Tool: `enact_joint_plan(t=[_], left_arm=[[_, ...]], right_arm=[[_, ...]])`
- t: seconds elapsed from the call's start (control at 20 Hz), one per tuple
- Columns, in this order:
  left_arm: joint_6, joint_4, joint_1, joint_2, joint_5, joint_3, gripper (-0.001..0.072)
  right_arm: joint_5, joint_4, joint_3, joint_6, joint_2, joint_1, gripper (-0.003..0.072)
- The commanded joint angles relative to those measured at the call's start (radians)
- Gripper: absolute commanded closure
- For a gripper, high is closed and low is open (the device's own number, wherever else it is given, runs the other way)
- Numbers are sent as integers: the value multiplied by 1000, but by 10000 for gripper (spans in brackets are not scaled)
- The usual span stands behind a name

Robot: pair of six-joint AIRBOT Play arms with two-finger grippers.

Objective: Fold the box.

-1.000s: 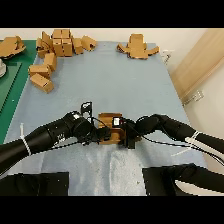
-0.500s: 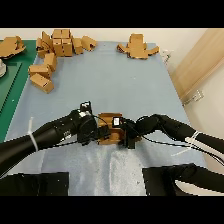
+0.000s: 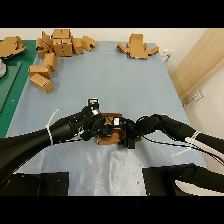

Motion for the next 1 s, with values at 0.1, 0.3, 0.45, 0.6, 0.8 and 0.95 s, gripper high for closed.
enact_joint_plan(t=[0.1,0.3,0.45,0.6,0.8,0.95], left_arm=[[11,0,-13,-5,37,5,531],[60,-44,-16,-7,43,3,533],[61,-71,-16,-24,43,3,531],[84,-105,-16,-35,39,3,325],[105,-104,-16,-37,45,3,325],[111,-105,-16,-53,44,3,327]], right_arm=[[0,0,1,0,-1,1,79],[1,0,1,0,-1,1,79],[1,-2,1,0,-1,1,79],[0,-7,1,0,-1,0,78],[0,-7,1,0,-1,1,79],[0,-7,1,0,-1,1,79]])
